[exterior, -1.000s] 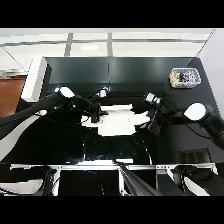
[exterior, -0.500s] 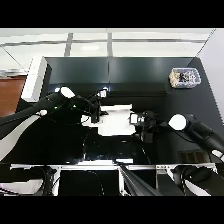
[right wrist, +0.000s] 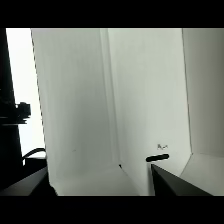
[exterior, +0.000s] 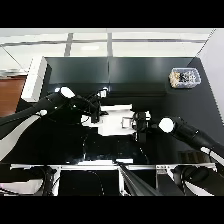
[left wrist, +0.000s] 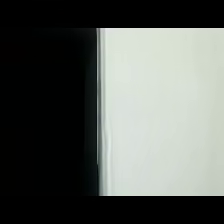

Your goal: Fold the box and place the chain.

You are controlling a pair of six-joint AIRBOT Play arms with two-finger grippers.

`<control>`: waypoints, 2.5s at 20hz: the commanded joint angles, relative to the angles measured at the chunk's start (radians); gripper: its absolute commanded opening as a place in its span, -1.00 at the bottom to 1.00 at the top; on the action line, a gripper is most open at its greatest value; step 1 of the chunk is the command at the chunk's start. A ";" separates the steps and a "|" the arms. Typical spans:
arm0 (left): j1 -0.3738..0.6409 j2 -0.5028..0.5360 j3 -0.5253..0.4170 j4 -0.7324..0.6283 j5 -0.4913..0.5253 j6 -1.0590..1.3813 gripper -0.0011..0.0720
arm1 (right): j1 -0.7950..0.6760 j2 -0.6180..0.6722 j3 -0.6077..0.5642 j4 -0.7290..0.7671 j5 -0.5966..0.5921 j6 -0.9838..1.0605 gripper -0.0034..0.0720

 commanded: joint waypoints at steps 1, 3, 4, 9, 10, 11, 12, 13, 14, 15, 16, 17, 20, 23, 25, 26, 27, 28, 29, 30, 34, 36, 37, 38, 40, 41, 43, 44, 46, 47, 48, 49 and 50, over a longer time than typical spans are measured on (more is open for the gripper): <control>0.000 -0.001 0.000 0.000 -0.002 0.000 -0.89 | -0.019 -0.004 0.008 0.004 -0.080 0.004 0.96; 0.000 -0.001 0.000 0.000 -0.002 0.000 -0.89 | -0.035 0.007 0.026 0.003 -0.078 0.004 0.96; 0.000 -0.001 0.000 0.000 -0.002 0.000 -0.89 | -0.037 0.013 0.040 0.003 -0.070 0.004 0.96; 0.000 -0.001 0.000 -0.001 -0.002 0.000 -0.89 | -0.060 0.015 0.097 0.020 0.014 0.001 0.96; 0.000 -0.001 0.000 0.000 -0.002 0.000 -0.89 | -0.079 0.014 0.097 0.036 0.008 -0.022 0.96; 0.000 -0.001 0.000 -0.001 -0.002 0.000 -0.89 | -0.101 0.013 0.097 0.068 0.011 -0.051 0.96; 0.000 -0.001 0.000 -0.001 -0.002 0.000 -0.89 | -0.126 0.010 0.097 0.134 0.034 -0.091 0.96; 0.000 -0.001 0.000 -0.004 -0.002 0.000 -0.89 | -0.148 0.001 0.097 0.201 0.055 -0.175 0.96; 0.000 -0.001 0.000 -0.006 -0.002 0.000 -0.89 | -0.163 -0.008 0.097 0.248 0.066 -0.246 0.96; 0.000 -0.001 0.000 -0.006 -0.002 0.000 -0.89 | -0.175 -0.016 0.098 0.274 0.065 -0.274 0.96; 0.000 -0.001 0.000 -0.006 -0.002 0.000 -0.89 | -0.185 -0.025 0.103 0.277 0.066 -0.282 0.96; 0.000 -0.001 0.000 -0.007 -0.002 0.000 -0.89 | -0.193 -0.032 0.106 0.279 0.065 -0.293 0.96; 0.000 -0.001 0.000 -0.006 -0.002 0.000 -0.89 | -0.212 -0.060 0.125 0.345 0.076 -0.374 0.96; 0.000 -0.001 0.000 -0.007 -0.002 0.000 -0.89 | -0.212 -0.108 0.166 0.358 0.129 -0.404 0.96; 0.000 -0.001 0.000 -0.006 -0.002 0.000 -0.89 | -0.212 -0.135 0.170 0.397 0.185 -0.404 0.96; 0.000 -0.001 0.000 -0.006 -0.002 0.000 -0.89 | -0.211 -0.148 0.169 0.396 0.234 -0.404 0.96; 0.000 -0.001 0.000 -0.006 -0.002 0.000 -0.89 | -0.209 -0.162 0.167 0.395 0.254 -0.404 0.96; 0.000 -0.001 0.000 -0.006 -0.002 0.000 -0.89 | -0.206 -0.172 0.164 0.393 0.248 -0.404 0.96; 0.000 -0.001 0.000 -0.006 -0.002 0.000 -0.89 | -0.204 -0.185 0.164 0.393 0.243 -0.404 0.96; 0.000 -0.001 0.000 -0.006 -0.002 0.000 -0.89 | -0.204 -0.196 0.164 0.392 0.237 -0.404 0.95; 0.000 -0.001 0.000 -0.006 -0.002 0.000 -0.89 | -0.204 -0.220 0.164 0.353 0.221 -0.402 0.95; 0.000 -0.001 0.000 -0.006 -0.001 0.000 -0.89 | -0.207 -0.224 0.164 0.319 0.217 -0.396 0.95; 0.000 -0.001 0.000 -0.006 -0.001 0.000 -0.89 | -0.209 -0.225 0.164 0.319 0.214 -0.396 0.95; 0.000 -0.001 0.000 -0.006 -0.001 0.000 -0.89 | -0.212 -0.228 0.164 0.320 0.213 -0.396 0.95; 0.000 -0.001 0.000 -0.006 -0.001 0.000 -0.89 | -0.219 -0.237 0.164 0.321 0.211 -0.396 0.95; 0.000 -0.001 0.000 -0.006 -0.001 0.000 -0.89 | -0.219 -0.242 0.164 0.320 0.204 -0.393 0.95; 0.000 -0.001 0.000 -0.006 0.000 0.000 -0.89 | -0.218 -0.245 0.164 0.321 0.196 -0.374 0.95; 0.000 -0.001 0.000 -0.006 0.001 0.000 -0.89 | -0.218 -0.245 0.164 0.321 0.196 -0.374 0.96; 0.000 -0.001 0.000 -0.006 0.000 0.000 -0.89 | -0.218 -0.245 0.164 0.320 0.192 -0.374 0.95; 0.000 -0.001 0.000 -0.006 0.000 0.000 -0.89 | -0.218 -0.247 0.164 0.320 0.192 -0.374 0.95; 0.000 -0.001 0.000 -0.006 0.001 0.000 -0.89 | -0.218 -0.250 0.164 0.321 0.192 -0.374 0.95; 0.000 -0.001 0.000 -0.006 0.001 0.000 -0.89 | -0.216 -0.254 0.164 0.321 0.192 -0.375 0.95; 0.000 -0.001 0.000 -0.006 0.001 0.000 -0.89 | -0.215 -0.257 0.164 0.323 0.192 -0.374 0.95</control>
